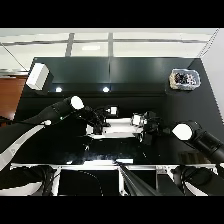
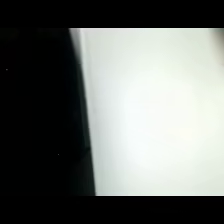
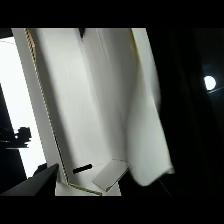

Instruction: Fold the box and place the chain.

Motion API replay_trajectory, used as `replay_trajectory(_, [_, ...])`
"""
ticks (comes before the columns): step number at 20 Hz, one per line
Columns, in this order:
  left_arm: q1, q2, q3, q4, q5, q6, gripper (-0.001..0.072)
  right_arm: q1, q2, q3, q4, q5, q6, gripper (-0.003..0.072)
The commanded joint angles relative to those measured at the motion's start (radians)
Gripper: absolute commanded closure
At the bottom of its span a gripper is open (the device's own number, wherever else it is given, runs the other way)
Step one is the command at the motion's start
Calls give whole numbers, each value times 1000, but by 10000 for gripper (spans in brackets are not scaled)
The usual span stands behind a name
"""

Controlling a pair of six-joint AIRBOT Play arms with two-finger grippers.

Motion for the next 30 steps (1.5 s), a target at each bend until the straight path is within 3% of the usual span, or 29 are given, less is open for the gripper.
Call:
replay_trajectory(1, [0,0,0,0,-4,0,679,-11,1,2,45,13,8,52])
replay_trajectory(6, [0,0,0,0,0,0,679,-12,-30,-6,117,14,-52,52])
replay_trajectory(11, [0,0,0,0,0,0,679,-54,-105,-10,373,93,-352,51])
replay_trajectory(18, [0,0,0,0,0,-1,679,-90,-214,-31,364,87,-482,52])
replay_trajectory(30, [0,0,0,0,0,-3,679,-88,-289,-31,364,16,-504,52])
